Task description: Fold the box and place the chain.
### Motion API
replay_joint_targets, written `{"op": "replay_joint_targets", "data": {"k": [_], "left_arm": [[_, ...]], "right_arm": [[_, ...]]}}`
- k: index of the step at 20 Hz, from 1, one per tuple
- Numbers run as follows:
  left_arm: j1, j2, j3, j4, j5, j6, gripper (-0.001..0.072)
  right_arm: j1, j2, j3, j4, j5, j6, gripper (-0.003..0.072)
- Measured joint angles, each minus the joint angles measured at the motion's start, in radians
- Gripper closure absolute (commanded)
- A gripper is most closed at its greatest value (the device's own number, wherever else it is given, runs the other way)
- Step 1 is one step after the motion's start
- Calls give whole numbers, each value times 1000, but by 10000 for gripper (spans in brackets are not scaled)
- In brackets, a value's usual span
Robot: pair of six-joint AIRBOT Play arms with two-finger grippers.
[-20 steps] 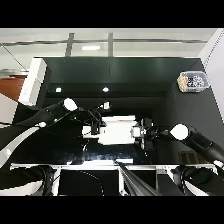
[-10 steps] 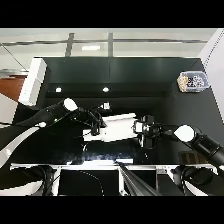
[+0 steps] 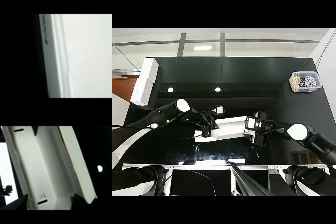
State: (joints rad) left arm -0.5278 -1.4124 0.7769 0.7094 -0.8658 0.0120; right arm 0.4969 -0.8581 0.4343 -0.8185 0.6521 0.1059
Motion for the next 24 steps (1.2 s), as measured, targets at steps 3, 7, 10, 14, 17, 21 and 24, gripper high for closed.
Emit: {"op": "replay_joint_targets", "data": {"k": [3,7,10,14,17,21,24], "left_arm": [[-4,1,0,11,1,8,683],[-6,2,0,17,1,14,684],[-6,2,0,20,-6,17,683],[-6,2,0,19,1,16,683],[-6,2,0,19,1,15,683],[-6,2,0,19,1,15,683],[-6,2,0,19,1,14,683]], "right_arm": [[-28,0,4,7,23,12,-12],[-74,0,6,52,36,18,-12],[-85,-17,6,84,53,-5,-12],[-90,-58,6,116,87,-90,-11],[-114,-64,10,73,87,-116,-11],[-167,-51,12,-56,170,-46,-11],[-151,-47,-19,-85,251,28,-11]]}}
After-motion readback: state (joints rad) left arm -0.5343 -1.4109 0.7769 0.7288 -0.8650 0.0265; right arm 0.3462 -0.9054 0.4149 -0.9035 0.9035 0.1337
